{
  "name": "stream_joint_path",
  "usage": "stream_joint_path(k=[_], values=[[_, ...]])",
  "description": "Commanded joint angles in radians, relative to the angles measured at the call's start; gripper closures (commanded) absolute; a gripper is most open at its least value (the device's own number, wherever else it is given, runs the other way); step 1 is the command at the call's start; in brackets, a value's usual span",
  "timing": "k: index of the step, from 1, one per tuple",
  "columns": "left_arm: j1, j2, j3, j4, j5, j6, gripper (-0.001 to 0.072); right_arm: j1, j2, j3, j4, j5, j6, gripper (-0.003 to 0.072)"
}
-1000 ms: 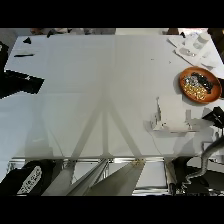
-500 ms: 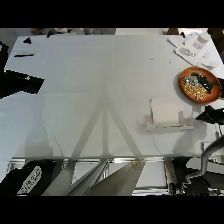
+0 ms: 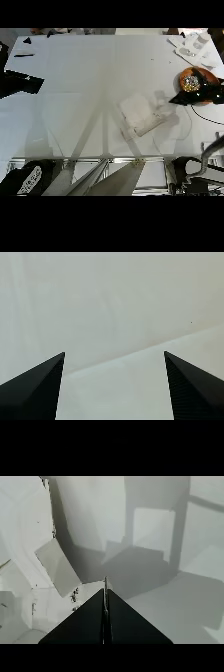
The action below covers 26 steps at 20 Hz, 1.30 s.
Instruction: Fold the box and place the chain.
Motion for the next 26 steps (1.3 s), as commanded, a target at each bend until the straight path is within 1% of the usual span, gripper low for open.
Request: stream_joint_path(k=[1,3,4,8,9,12,15,17,18,20,21,22,23,25,26], values=[[0.0,0.001,0.0,0.0,0.0,0.0,0.0016,0.139,0.014,0.0,0.175,-0.067,-0.043,0.0676],[0.0,0.001,0.0,0.0,0.0,0.0,0.0016,0.234,0.014,0.0,0.224,-0.155,-0.046,0.0677],[0.0,0.001,0.0,0.0,0.0,0.0,0.0016,0.287,0.014,0.0,0.251,-0.225,-0.046,0.0677],[0.0,0.001,0.0,0.0,0.0,0.0,0.0016,0.505,0.014,0.0,0.396,-0.553,-0.031,0.0677],[0.0,0.001,0.0,0.0,0.0,0.0,0.0016,0.565,0.014,0.0,0.404,-0.652,0.012,0.0677],[0.0,0.001,0.0,0.0,0.0,0.0,0.0016,0.719,0.013,-0.014,0.369,-0.921,0.184,0.0678],[0.0,0.001,0.0,0.0,0.0,0.0,0.0016,0.804,0.011,-0.076,0.244,-1.089,0.427,0.0678],[0.0,0.001,0.0,0.0,0.0,0.0,0.0016,0.823,0.011,-0.14,0.209,-1.139,0.527,0.0677],[0.0,0.001,0.0,0.0,0.0,0.0,0.0016,0.823,0.011,-0.164,0.209,-1.138,0.536,0.0676],[0.0,0.001,0.0,0.0,0.0,0.0,0.0016,0.817,0.013,-0.17,0.188,-1.086,0.534,0.0665],[0.0,0.0,0.0,0.0,0.0,0.0,0.0016,0.814,0.018,-0.17,0.171,-1.073,0.533,0.0551],[0.0,0.0,0.0,0.0,0.0,0.0,0.0016,0.812,0.026,-0.169,0.154,-1.075,0.533,0.0349],[0.0,0.0,0.0,0.0,0.0,0.0,0.0016,0.806,0.034,-0.169,0.145,-1.073,0.533,0.029],[0.0,0.0,0.0,0.0,0.0,0.0,0.0016,0.766,0.047,-0.165,0.138,-1.033,0.533,0.029],[0.0,0.001,0.0,0.0,0.0,0.0,0.0016,0.727,0.047,-0.154,0.132,-0.975,0.533,0.029]])
